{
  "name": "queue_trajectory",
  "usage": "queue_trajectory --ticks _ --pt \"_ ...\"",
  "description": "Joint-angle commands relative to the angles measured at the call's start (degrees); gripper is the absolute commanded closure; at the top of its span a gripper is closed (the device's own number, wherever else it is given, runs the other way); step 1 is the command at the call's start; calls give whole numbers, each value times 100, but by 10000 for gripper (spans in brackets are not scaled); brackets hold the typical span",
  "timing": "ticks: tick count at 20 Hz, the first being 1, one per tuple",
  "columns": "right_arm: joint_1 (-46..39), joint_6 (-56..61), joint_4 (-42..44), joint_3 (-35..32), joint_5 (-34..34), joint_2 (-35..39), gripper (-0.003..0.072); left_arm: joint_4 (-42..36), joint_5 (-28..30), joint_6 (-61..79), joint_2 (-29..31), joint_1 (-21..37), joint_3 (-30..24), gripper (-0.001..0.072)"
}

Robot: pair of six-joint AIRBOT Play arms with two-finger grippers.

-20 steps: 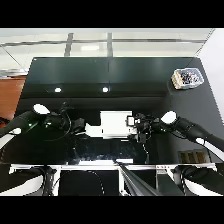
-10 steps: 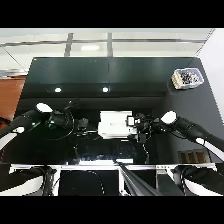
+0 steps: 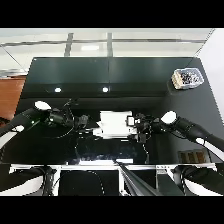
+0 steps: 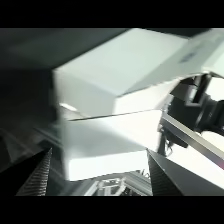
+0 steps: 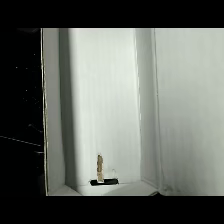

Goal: Fold the box and place the chain.

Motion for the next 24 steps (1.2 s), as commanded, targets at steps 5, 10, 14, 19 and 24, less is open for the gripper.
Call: queue_trajectory --ticks 5,10,14,19,24 --pt "0 2 2 2 0 -4 560 577 214 -533 -2 -505 422 146" --pt "0 2 2 2 0 -4 560 767 243 -737 -2 -636 730 216" --pt "0 2 2 2 0 -4 560 1005 446 -1263 -2 -883 892 217" --pt "0 2 2 2 0 -4 560 1600 730 -1718 -2 -1307 1150 230" --pt "0 4 2 2 0 -4 560 2208 1082 -2518 -2 -1705 1375 230"
